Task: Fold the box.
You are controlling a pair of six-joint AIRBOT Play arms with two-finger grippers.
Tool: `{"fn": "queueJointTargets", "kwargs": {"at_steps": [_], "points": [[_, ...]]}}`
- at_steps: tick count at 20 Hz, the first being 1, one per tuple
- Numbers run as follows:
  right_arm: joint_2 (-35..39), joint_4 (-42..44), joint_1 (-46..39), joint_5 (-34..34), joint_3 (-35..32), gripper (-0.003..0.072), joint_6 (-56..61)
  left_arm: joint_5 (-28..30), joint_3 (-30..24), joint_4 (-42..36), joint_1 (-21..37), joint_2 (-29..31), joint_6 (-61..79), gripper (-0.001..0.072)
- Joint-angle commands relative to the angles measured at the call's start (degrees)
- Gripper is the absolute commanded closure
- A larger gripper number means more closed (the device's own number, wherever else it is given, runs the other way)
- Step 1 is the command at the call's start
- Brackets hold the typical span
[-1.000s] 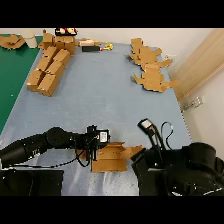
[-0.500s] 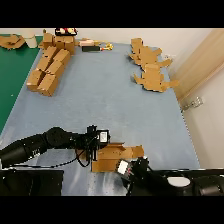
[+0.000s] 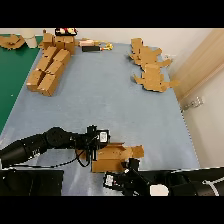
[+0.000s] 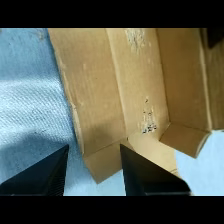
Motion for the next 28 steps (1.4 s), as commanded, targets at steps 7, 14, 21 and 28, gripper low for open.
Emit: {"fn": "queueJointTargets", "kwargs": {"at_steps": [7,14,21,28], "points": [[-2.14,-15.21,0.22,-7.34,2.82,0.0207,11.98,0.15,0.0,0.0,-0.04,-0.04,0.02,0.0698],[-2.14,-11.26,0.24,-7.13,2.82,0.0204,13.31,0.04,0.0,0.0,-0.04,-0.04,0.02,0.0698],[3.54,-4.33,-4.2,-7.08,2.56,-0.0033,5.2,0.04,0.0,0.0,-0.04,-0.04,0.02,0.0698],[13.88,0.24,-13.25,3.3,-3.15,-0.0032,-11.96,0.07,0.0,0.0,-0.02,-0.04,0.02,0.0698]]}}
